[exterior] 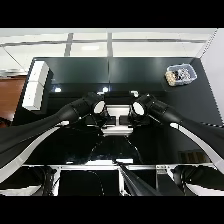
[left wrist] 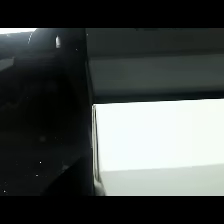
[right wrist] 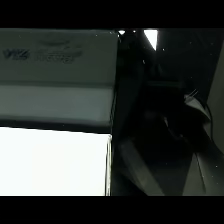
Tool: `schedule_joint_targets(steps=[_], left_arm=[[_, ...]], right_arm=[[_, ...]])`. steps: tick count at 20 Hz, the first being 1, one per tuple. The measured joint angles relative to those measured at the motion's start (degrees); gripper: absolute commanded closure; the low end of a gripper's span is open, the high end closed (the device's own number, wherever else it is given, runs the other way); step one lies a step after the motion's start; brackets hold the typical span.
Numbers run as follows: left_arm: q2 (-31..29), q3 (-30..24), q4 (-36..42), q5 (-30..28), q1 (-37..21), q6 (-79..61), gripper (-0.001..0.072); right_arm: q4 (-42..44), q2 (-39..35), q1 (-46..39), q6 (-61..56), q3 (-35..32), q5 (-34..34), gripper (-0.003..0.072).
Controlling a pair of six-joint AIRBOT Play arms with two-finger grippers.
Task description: Fold the box and place the chain.
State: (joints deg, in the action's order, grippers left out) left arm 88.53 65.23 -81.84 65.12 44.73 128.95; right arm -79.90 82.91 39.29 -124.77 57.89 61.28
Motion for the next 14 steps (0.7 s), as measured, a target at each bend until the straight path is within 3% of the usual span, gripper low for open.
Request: schedule_joint_targets(steps=[1, 3, 4, 5, 11, 13, 14], left_arm=[[0.0, 0.0, -0.3, 0.0, 0.0, 0.0, 0.0680], [0.0, 0.0, -0.2, -0.1, 0.0, 0.0, 0.0681], [0.0, 0.0, -0.1, -0.1, 0.0, 0.0, 0.0680], [0.0, 0.0, 0.0, -0.1, 0.0, 0.0, 0.0680], [0.0, 0.0, 0.1, -0.1, 0.0, 0.1, 0.0681], [0.0, 0.0, -0.1, 0.0, 0.0, 0.0, 0.0680], [0.0, 0.0, -0.2, 0.0, 0.0, 0.0, 0.0681]], right_arm=[[0.0, 0.0, 0.1, 0.0, 0.0, 0.0, 0.0441], [0.0, 0.0, 0.1, 0.0, 0.0, 0.0, 0.0454], [-0.1, 0.0, 0.1, -0.1, 0.0, 0.1, 0.0583], [-0.1, 0.0, 0.1, -0.2, 0.0, 0.2, 0.0667], [-0.2, 0.0, 0.1, -0.5, 0.0, 0.3, 0.0658], [0.0, -0.1, 0.1, -0.2, 0.0, 0.3, 0.0334], [0.1, -0.2, 0.1, -0.2, 0.0, 0.3, 0.0315]])
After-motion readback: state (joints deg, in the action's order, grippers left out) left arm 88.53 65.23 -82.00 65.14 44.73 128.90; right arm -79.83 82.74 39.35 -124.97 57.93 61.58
